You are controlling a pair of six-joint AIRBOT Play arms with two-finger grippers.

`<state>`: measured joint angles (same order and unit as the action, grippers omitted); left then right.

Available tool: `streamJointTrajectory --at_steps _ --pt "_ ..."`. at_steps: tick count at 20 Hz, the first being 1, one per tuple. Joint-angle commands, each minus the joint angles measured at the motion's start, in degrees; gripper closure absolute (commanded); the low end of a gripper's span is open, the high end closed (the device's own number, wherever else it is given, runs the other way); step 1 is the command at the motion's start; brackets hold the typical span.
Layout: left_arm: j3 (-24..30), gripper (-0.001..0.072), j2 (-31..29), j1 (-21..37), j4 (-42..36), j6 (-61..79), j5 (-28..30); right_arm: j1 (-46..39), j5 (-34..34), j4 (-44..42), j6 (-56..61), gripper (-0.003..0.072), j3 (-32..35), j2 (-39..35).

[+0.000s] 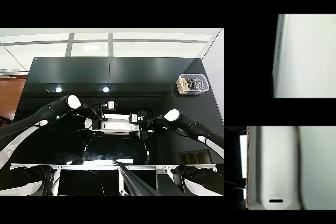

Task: Fold the box and place the chain.

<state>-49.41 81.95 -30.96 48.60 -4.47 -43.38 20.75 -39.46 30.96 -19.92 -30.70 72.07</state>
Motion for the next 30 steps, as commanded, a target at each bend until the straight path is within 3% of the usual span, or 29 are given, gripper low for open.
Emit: streamJointTrajectory --at_steps 1,2,3,5,6,9,12,13,14,15,16,18,20,25,30 --pt "-0.04 0.0681 -0.11 -0.02 0.07 -0.02 0.02 0.07 0.28 -0.31 0.09 0.0217 0.00 0.04" --pt "-0.04 0.0679 -0.48 0.00 0.48 -0.04 0.02 0.07 0.28 -0.31 0.09 0.0223 0.00 0.04" --pt "-0.04 0.0613 -1.14 0.00 0.48 -0.04 0.00 0.07 0.26 -0.31 0.09 0.0223 0.00 0.04" --pt "-0.04 0.0275 -3.04 0.02 0.48 -0.68 0.00 0.07 0.17 -0.28 0.04 0.0223 0.00 0.04" --pt "-0.04 0.0201 -4.42 0.33 0.61 -4.15 -0.87 0.07 -0.02 -0.22 -0.09 0.0223 0.00 0.04" --pt "-0.04 0.0195 -9.27 2.19 5.66 -13.11 -6.27 0.07 -1.36 0.24 -0.26 0.0223 0.00 0.04" --pt "-0.04 0.0247 -13.35 4.52 12.48 -20.52 -14.43 0.07 -1.46 0.39 -0.26 0.0225 0.00 0.04" --pt "-0.04 0.0323 -13.94 5.31 13.51 -21.99 -17.59 0.07 -1.49 0.39 -0.26 0.0301 0.00 0.04" --pt "-0.04 0.0379 -14.19 5.97 14.25 -23.69 -20.76 0.07 -1.49 0.39 -0.26 0.0432 0.00 0.04" --pt "-0.02 0.0489 -14.21 6.43 14.36 -26.51 -23.26 0.07 -1.49 0.39 -0.28 0.0533 0.00 0.04" --pt "-0.02 0.0648 -14.21 6.47 14.27 -28.57 -25.42 0.09 -1.49 0.37 -0.26 0.0550 0.00 0.04" --pt "0.13 0.0685 -14.21 5.92 12.20 -30.45 -29.49 0.09 -1.46 0.37 -0.26 0.0550 0.00 0.04" --pt "1.51 0.0686 -14.19 4.31 5.29 -32.11 -27.06 0.09 -1.46 0.39 -0.26 0.0551 0.00 0.04" --pt "7.02 0.0684 -12.02 0.94 -21.38 -23.78 -14.62 0.09 -1.44 0.37 -0.26 0.0551 0.00 0.04" --pt "7.13 0.0682 -9.38 4.35 -31.41 -18.88 3.87 0.09 -1.44 0.37 -0.26 0.0552 0.00 0.04"
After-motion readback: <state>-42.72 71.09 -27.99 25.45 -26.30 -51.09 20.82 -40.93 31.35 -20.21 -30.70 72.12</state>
